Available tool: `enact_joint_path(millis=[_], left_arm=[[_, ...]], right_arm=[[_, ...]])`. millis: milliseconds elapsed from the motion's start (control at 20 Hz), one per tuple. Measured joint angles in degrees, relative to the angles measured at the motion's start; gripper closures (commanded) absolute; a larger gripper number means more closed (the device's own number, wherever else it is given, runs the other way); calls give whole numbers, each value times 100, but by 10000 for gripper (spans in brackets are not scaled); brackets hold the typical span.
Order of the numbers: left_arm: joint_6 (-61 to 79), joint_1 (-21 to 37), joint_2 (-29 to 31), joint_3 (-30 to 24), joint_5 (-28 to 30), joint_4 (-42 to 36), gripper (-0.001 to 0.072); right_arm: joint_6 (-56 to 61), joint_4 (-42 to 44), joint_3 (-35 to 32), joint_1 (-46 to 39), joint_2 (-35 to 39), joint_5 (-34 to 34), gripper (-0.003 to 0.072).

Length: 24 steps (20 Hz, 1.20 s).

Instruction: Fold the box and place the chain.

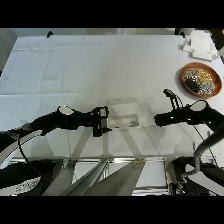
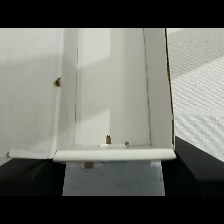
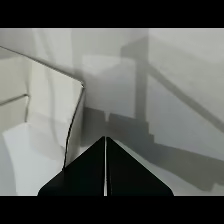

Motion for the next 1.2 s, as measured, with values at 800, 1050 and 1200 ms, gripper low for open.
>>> enact_joint_path(millis=[800,1050,1200], left_arm=[[0,0,0,0,-2,0,437],[0,0,0,0,-2,-2,437],[0,0,0,0,-2,0,437]], right_arm=[[-940,1300,0,31,-79,883,481],[-988,1502,0,31,46,1130,375],[-1008,1572,0,116,66,1207,335]])
